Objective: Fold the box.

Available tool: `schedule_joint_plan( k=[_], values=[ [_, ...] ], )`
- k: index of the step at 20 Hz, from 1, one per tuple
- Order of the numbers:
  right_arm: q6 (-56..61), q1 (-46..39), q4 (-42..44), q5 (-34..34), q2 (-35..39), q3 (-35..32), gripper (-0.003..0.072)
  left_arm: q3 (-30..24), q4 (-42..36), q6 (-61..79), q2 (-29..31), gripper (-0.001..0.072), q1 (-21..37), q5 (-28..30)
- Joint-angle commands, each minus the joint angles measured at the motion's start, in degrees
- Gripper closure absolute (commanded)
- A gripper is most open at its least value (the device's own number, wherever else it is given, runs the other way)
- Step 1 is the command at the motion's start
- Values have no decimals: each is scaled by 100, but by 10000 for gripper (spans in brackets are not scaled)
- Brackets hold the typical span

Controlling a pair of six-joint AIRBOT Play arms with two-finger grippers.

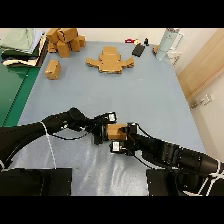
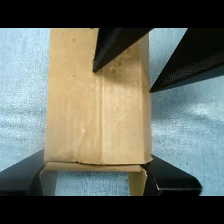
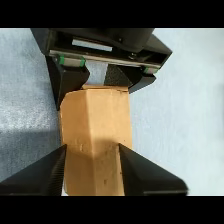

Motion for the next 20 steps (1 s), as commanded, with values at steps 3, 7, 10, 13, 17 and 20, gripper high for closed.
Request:
schedule_joint_plan(
  k=[3, 7, 10, 13, 17, 20],
  values=[
    [15, 4, -7, 37, -35, -4, 365, 7, 2, 0, -2, 246, 4, 2],
    [15, 4, 28, 35, -35, -2, 413, 7, 2, 0, -2, 246, 4, 2],
    [15, 4, 37, 35, -35, -4, 485, 7, 2, 0, -2, 246, 4, 2],
    [15, 4, 37, 35, -35, -2, 501, 7, 2, 0, -2, 246, 4, 2],
    [15, 4, 37, 37, -35, -2, 534, 7, 2, 0, -2, 246, 4, 2],
    [15, 4, 35, 39, -35, -2, 523, 7, 2, 0, -2, 246, 4, 2]
  ],
)
